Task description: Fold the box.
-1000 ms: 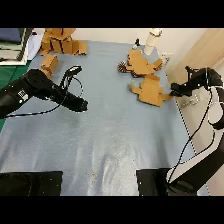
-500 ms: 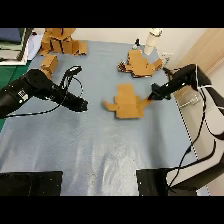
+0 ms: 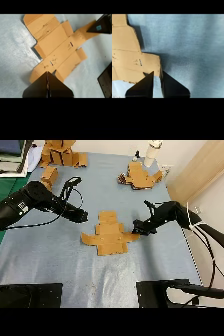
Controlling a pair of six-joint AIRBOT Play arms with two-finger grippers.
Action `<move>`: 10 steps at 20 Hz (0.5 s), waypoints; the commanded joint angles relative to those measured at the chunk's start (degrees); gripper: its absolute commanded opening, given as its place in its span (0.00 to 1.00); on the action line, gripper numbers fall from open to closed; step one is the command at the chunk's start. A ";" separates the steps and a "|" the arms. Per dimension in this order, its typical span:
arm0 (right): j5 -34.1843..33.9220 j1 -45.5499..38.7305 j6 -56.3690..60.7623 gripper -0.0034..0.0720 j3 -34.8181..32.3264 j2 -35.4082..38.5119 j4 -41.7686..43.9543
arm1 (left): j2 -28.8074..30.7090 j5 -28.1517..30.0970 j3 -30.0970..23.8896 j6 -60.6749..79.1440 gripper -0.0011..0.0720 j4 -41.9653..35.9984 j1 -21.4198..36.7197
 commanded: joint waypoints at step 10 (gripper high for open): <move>1.40 1.66 -0.85 0.29 -1.33 -0.85 0.61 | 0.00 1.55 -0.02 -0.02 0.03 -2.73 -0.04</move>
